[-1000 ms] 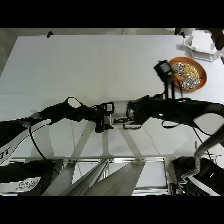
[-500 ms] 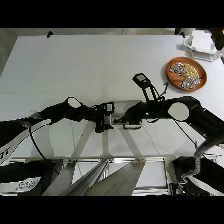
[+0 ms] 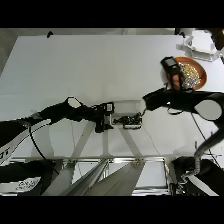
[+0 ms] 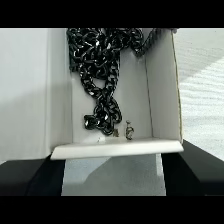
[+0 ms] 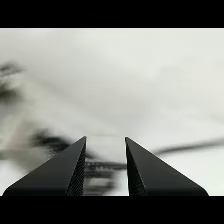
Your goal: Fold the box and place the chain.
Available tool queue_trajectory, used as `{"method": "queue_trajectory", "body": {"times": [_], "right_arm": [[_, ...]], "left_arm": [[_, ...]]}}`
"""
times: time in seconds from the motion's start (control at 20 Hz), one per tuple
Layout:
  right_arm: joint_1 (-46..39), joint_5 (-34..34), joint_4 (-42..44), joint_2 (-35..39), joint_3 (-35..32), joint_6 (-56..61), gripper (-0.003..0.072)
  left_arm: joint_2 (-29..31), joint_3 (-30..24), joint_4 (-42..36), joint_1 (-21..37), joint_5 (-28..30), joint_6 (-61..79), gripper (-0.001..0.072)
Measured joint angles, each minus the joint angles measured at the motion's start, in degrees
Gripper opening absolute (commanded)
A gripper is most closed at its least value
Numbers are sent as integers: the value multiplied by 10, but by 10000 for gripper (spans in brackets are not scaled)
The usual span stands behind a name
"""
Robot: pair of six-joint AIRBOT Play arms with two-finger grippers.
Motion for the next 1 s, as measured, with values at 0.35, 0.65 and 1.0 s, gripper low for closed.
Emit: {"method": "queue_trajectory", "body": {"times": [0.35,0.65,1.0], "right_arm": [[-198,-11,-57,-108,10,-21,324],[-234,-2,-85,-282,90,-41,324],[-223,-2,-79,-373,127,-75,301]], "left_arm": [[0,0,0,0,0,0,321],[0,0,0,0,0,0,321],[0,0,0,0,0,0,321]]}}
